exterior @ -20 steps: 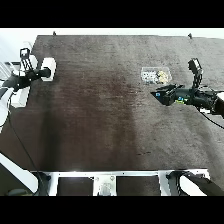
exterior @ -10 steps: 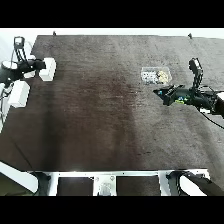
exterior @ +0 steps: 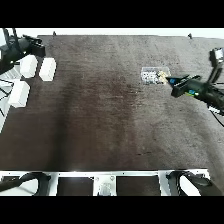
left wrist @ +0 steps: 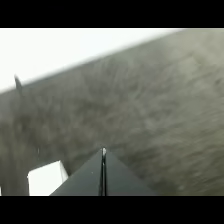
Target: Fold the box and place the chain.
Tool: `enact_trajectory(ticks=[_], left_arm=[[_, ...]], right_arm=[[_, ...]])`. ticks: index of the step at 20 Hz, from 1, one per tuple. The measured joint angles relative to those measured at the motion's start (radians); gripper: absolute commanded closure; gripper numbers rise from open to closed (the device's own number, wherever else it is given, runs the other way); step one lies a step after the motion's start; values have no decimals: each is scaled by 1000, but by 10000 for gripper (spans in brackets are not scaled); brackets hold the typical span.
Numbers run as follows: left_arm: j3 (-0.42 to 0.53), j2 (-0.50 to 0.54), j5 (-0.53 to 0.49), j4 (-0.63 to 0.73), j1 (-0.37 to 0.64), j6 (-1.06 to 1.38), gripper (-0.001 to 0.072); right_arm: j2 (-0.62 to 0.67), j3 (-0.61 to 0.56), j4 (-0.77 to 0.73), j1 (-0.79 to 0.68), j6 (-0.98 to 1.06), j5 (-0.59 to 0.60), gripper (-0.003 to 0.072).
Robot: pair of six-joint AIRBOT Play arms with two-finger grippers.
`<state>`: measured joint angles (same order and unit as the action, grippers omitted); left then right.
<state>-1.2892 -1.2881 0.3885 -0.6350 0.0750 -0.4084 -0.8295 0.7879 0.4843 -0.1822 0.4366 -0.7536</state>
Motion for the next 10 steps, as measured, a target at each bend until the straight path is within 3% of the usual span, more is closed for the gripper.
enact_trajectory(ticks=[4,10], left_arm=[[260,257,-112,118,-95,156,696],[644,633,-214,225,-188,255,696]], right_arm=[[172,-48,32,-3,0,115,679],[462,-264,51,-50,57,227,680]])
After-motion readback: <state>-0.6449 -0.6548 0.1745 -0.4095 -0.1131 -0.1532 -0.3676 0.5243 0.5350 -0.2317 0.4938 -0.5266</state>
